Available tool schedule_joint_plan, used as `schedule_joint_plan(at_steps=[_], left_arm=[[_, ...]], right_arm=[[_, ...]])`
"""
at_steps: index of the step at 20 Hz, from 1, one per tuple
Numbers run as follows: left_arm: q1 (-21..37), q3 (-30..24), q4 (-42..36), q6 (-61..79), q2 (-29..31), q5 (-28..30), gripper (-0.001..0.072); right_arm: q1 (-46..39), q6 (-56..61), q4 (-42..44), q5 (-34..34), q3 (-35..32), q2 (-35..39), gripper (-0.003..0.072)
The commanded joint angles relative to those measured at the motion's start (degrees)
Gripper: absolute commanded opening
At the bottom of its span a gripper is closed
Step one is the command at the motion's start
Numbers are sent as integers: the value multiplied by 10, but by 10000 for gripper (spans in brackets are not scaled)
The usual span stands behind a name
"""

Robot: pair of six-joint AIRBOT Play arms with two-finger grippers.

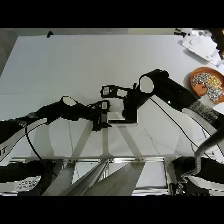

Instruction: Fold the box and place the chain.

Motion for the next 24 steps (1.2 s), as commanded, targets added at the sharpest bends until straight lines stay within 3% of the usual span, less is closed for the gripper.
schedule_joint_plan(at_steps=[1,6,18,20,22,24], left_arm=[[0,0,0,1,0,0,325],[0,0,0,1,0,0,325],[0,0,0,1,0,0,325],[0,0,0,1,0,0,325],[0,0,0,1,0,0,325],[0,0,0,1,0,0,325]], right_arm=[[13,4,-8,-18,-28,3,335],[33,49,-28,-90,-73,21,318],[33,64,-43,-75,-89,34,323],[33,63,-43,-76,-89,44,355],[33,63,-43,-78,-89,64,450],[33,63,-45,-84,-89,89,468]])
